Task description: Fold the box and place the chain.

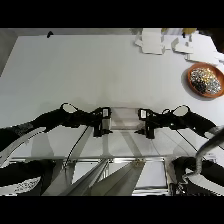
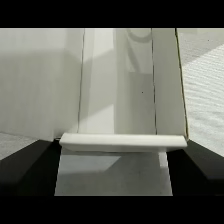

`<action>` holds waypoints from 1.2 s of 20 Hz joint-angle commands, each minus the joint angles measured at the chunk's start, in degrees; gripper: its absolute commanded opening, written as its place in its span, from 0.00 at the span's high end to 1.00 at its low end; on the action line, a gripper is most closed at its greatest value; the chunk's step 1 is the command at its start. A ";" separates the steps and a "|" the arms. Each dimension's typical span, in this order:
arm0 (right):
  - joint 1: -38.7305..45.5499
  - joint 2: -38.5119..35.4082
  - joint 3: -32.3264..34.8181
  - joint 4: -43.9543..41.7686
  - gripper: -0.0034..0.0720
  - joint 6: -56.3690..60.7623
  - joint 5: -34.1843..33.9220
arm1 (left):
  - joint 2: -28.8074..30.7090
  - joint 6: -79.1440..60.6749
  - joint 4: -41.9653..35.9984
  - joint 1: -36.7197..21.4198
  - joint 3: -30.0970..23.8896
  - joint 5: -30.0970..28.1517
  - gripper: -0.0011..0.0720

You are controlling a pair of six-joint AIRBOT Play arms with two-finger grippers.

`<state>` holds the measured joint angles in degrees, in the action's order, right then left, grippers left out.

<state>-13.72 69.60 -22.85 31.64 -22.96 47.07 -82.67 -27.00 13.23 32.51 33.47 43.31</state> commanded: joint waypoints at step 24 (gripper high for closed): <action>-0.02 -0.04 0.00 0.02 0.51 -0.04 0.11 | -0.09 -4.68 -2.97 0.04 -0.02 1.51 0.70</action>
<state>-13.69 69.60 -22.87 31.68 -23.03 47.16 -82.76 -32.16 10.11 32.58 33.47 45.04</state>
